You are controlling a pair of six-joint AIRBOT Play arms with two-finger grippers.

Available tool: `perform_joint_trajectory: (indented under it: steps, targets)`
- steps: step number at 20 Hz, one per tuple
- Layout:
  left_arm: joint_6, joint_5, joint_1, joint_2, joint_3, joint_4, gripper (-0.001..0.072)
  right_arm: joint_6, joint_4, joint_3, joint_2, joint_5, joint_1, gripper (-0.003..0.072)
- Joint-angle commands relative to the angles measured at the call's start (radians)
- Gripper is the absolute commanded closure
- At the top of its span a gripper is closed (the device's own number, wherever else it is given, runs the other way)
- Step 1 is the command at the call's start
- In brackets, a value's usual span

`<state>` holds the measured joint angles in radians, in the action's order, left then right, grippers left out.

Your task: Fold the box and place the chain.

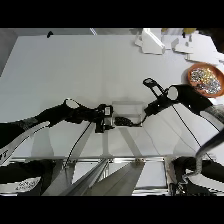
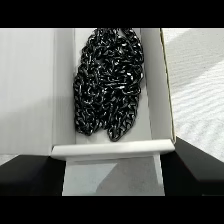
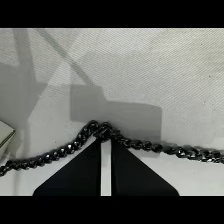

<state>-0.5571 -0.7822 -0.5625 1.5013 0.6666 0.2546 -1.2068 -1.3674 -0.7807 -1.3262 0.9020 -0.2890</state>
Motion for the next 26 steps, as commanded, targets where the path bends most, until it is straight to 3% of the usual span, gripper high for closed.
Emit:
perform_joint_trajectory:
  steps: [1, 6, 11, 16, 19, 22, 26]
  targets:
    - [0.0, 0.0, 0.0, 0.0, 0.0, 0.0, 0.0456, 0.004, 0.003, 0.0, 0.002, 0.007, -0.014, 0.0669]
    - [0.0, 0.0, 0.0, 0.0, 0.0, 0.0, 0.0456, 0.003, -0.047, 0.0, 0.105, 0.1, -0.036, 0.0669]
    - [0.0, 0.0, 0.0, 0.0, 0.0, 0.0, 0.0456, 0.0, -0.032, 0.0, 0.333, 0.208, -0.036, 0.0669]
    - [0.0, 0.0, 0.0, 0.0, 0.0, 0.0, 0.0456, 0.04, 0.198, 0.0, 0.595, 0.329, -0.036, 0.0669]
    - [0.0, 0.0, 0.0, 0.0, 0.0, 0.0, 0.0456, 0.119, 0.405, 0.0, 0.66, 0.285, -0.036, 0.0669]
    - [0.0, 0.0, 0.0, 0.0, 0.0, 0.0, 0.0456, 0.232, 0.602, 0.0, 0.645, 0.227, -0.036, 0.0669]
    - [0.0, 0.0, 0.0, 0.0, 0.0, 0.0, 0.0456, 0.273, 0.625, 0.005, 0.56, 0.114, -0.129, 0.0669]
